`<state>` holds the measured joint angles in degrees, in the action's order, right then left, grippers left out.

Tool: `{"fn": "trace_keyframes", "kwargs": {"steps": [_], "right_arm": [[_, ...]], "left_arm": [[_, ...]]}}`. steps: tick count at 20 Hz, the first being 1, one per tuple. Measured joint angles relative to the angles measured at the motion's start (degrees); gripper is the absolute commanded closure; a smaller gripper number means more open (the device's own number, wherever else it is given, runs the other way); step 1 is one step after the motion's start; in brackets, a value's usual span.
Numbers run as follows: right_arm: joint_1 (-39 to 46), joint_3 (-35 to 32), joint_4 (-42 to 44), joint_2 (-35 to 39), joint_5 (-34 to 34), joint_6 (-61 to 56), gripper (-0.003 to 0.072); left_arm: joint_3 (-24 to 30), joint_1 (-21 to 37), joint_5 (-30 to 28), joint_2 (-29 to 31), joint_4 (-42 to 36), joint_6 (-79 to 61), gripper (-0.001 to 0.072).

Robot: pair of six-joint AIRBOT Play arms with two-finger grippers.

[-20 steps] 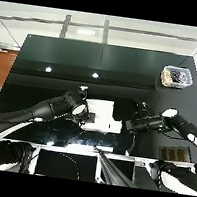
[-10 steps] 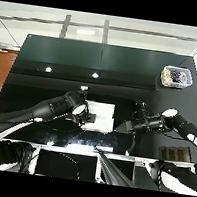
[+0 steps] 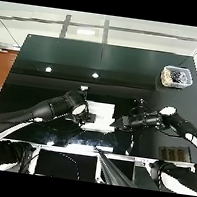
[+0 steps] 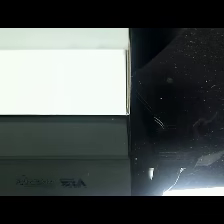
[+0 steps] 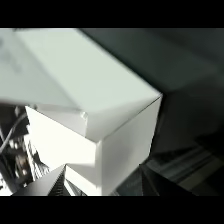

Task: Fold the box and place the chain.

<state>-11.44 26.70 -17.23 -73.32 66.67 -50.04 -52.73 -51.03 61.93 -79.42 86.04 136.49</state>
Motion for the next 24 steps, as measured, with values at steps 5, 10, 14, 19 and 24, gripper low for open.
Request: {"fn": "trace_keyframes", "kwargs": {"steps": [5,10,14,19,24], "right_arm": [[-8.55,4.87,-3.82,0.0,-7.63,-10.82,0.0202],[-18.6,12.61,-22.71,0.0,-14.64,-33.09,0.0202],[-25.44,17.09,-39.26,0.0,-15.98,-52.57,0.0316],[-31.15,20.46,-52.24,-0.02,-14.14,-69.37,0.037],[-34.53,22.88,-60.08,-0.44,-9.27,-78.49,0.0376]], "left_arm": [[0.0,0.02,0.2,0.0,0.04,0.13,0.068],[0.0,0.02,-0.28,0.0,0.09,0.07,0.068],[0.0,0.02,-0.5,0.0,0.04,-0.04,0.068],[0.0,0.0,-0.48,0.0,0.02,-0.02,0.068],[0.0,0.0,-0.68,-0.02,-0.11,-0.02,0.068]]}}
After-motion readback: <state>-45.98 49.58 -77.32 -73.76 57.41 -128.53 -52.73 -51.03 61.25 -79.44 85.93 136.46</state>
